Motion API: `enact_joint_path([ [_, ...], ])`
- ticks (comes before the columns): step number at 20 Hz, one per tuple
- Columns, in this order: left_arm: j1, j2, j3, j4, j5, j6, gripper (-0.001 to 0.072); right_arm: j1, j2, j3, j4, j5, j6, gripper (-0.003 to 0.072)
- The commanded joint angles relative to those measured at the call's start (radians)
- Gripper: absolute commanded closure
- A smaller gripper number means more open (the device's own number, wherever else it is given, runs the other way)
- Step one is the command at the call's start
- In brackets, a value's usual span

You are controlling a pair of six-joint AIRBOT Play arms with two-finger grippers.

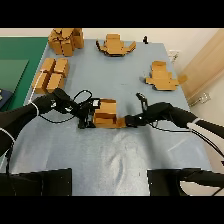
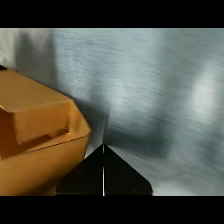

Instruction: Fold the box.

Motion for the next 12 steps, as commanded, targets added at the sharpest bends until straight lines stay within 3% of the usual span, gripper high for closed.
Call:
enact_joint_path([
  [1,0.000,0.000,0.000,0.001,-0.002,-0.002,0.0688,0.069,-0.024,0.096,0.078,0.008,-0.019,0.0681],
  [5,0.000,0.000,0.000,0.000,-0.009,-0.002,0.0688,0.048,0.048,0.103,0.071,-0.040,-0.006,0.0681],
  [10,0.000,0.000,0.000,0.000,-0.009,-0.002,0.0688,0.043,0.050,0.103,0.079,-0.085,0.001,0.0680],
  [11,0.000,0.000,0.000,0.000,-0.009,-0.002,0.0688,0.043,0.050,0.103,0.083,-0.090,0.007,0.0648],
  [12,0.000,0.000,0.000,0.000,-0.009,-0.002,0.0688,0.043,0.050,0.103,0.086,-0.094,0.019,0.0568],
])
